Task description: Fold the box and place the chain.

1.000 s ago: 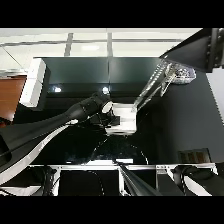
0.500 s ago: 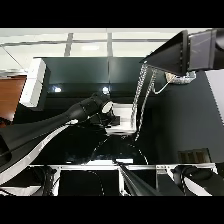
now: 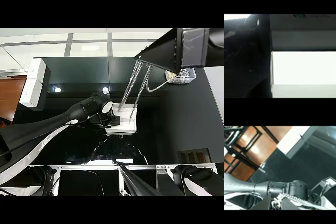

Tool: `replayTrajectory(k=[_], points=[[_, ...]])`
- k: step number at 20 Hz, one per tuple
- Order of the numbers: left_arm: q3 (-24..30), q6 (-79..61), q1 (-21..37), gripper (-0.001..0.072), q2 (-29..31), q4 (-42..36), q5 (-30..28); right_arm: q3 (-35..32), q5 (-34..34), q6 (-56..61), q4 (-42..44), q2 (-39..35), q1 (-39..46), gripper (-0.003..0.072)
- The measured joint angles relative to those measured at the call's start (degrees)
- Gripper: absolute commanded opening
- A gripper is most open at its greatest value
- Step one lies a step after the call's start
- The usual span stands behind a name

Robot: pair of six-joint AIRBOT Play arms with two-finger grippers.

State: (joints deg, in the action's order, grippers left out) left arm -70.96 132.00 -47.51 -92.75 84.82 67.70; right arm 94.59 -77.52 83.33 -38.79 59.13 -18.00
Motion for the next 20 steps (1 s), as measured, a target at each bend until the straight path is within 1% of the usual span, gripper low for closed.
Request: replayTrajectory(k=[3,6,14,20], points=[[0.0,0.0,0.0,0.0028,0.0,0.0,0.0,-0.76,-0.59,0.0,-1.33,0.02,-0.02,0.0017],[0.0,0.0,0.0,0.0028,0.0,0.0,-0.02,-3.67,-1.77,0.09,-1.86,0.02,-0.2,0.0017],[0.0,0.0,0.0,0.0028,0.0,0.0,0.0,-17.49,-2.58,0.28,-6.27,0.04,-0.31,0.0017],[0.0,0.0,0.0,0.0028,0.0,0.07,0.0,-28.92,0.44,0.44,-5.31,0.04,-0.63,0.0017]])
